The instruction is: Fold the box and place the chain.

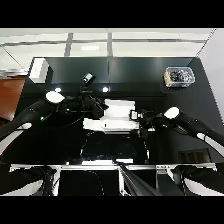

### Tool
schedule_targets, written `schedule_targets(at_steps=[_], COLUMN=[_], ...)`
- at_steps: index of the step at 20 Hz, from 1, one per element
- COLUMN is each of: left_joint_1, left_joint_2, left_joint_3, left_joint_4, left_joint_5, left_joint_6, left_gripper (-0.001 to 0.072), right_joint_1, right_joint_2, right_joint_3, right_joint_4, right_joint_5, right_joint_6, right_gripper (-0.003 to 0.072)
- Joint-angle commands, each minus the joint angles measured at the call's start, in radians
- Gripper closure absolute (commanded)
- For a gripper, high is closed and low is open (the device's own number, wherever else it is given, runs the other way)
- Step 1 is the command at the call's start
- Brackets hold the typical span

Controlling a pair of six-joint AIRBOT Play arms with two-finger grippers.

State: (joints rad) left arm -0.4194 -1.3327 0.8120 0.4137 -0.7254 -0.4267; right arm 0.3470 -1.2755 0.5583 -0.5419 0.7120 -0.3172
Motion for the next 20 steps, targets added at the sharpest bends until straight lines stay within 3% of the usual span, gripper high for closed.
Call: schedule_targets(at_steps=[1,3,8,12,16,18,20], left_joint_1=[-0.003,-0.003,0.001,0.058,0.166,0.216,0.240], left_joint_2=[-0.098,-0.137,-0.168,-0.150,-0.002,0.117,0.215], left_joint_3=[0.066,0.094,0.107,0.175,0.219,0.163,0.025], left_joint_4=[0.157,0.264,0.291,0.337,0.412,0.395,0.359], left_joint_5=[-0.057,-0.089,-0.211,-0.275,-0.440,-0.447,-0.390], left_joint_6=[-0.103,-0.194,-0.196,-0.186,-0.179,-0.161,-0.043], left_gripper=[0.0686,0.0686,0.0685,0.0686,0.0687,0.0687,0.0685], right_joint_1=[0.016,0.016,0.016,0.016,0.016,0.016,0.016], right_joint_2=[-0.003,-0.003,-0.003,-0.003,-0.003,-0.003,-0.003], right_joint_3=[0.000,0.000,0.000,0.000,0.000,0.000,0.000], right_joint_4=[-0.035,-0.034,-0.033,-0.031,-0.008,-0.010,-0.010], right_joint_5=[-0.004,-0.013,-0.017,-0.021,-0.064,-0.062,-0.062], right_joint_6=[0.008,0.015,0.019,0.023,0.051,0.050,0.050], right_gripper=[0.0197,0.0197,0.0197,0.0197,0.0197,0.0197,0.0197])
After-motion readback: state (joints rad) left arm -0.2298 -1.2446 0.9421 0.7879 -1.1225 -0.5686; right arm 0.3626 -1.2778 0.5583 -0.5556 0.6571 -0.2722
